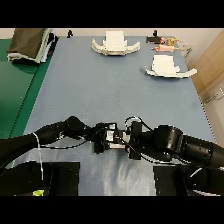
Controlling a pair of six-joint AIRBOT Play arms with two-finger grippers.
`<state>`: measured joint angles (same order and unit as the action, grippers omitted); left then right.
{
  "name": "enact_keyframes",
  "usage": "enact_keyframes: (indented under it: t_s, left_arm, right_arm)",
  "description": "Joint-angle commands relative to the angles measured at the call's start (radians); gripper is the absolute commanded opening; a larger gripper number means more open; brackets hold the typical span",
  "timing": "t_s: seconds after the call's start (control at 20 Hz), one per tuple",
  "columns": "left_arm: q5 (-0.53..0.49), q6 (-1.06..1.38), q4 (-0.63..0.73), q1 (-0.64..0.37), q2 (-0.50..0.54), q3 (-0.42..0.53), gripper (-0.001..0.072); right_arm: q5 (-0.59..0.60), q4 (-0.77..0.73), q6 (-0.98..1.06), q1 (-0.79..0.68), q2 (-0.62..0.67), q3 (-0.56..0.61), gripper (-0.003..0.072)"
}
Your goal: Fold the box.
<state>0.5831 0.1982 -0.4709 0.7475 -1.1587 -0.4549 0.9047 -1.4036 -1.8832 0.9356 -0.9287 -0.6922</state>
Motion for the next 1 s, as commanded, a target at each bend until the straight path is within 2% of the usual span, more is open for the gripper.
enact_keyframes:
  t_s: [0.0,0.1,0.15,0.65,0.8,0.85,0.9,0.95]
  left_arm:
    - [0.000,-0.001,0.000,0.000,-0.001,0.000,0.0512]
    - [0.000,-0.001,0.000,0.000,-0.001,0.000,0.0512]
    - [0.000,-0.001,0.000,0.000,-0.001,0.000,0.0512]
    - [0.000,-0.001,0.000,0.000,-0.001,0.000,0.0512]
    - [0.000,-0.001,0.000,0.000,-0.001,0.000,0.0512]
    - [0.000,-0.001,0.000,0.000,-0.001,0.000,0.0512]
    - [0.000,-0.001,0.000,0.000,-0.001,0.000,0.0512]
    - [0.000,-0.001,0.000,0.000,-0.001,0.000,0.0512]
  right_arm:
    - [-0.018,-0.051,-0.066,0.002,-0.001,0.000,0.0436]
    - [-0.051,-0.050,-0.074,0.002,-0.001,0.000,0.0590]
    - [-0.060,-0.048,-0.074,0.002,-0.001,0.000,0.0594]
    - [-0.059,-0.039,-0.100,0.002,-0.040,0.000,0.0594]
    - [-0.059,0.003,-0.100,0.002,-0.044,0.000,0.0588]
    - [-0.058,0.020,-0.100,0.002,-0.045,0.000,0.0561]
    - [-0.058,0.026,-0.100,0.002,-0.043,0.000,0.0477]
    - [-0.058,0.027,-0.100,0.002,-0.042,0.000,0.0459]
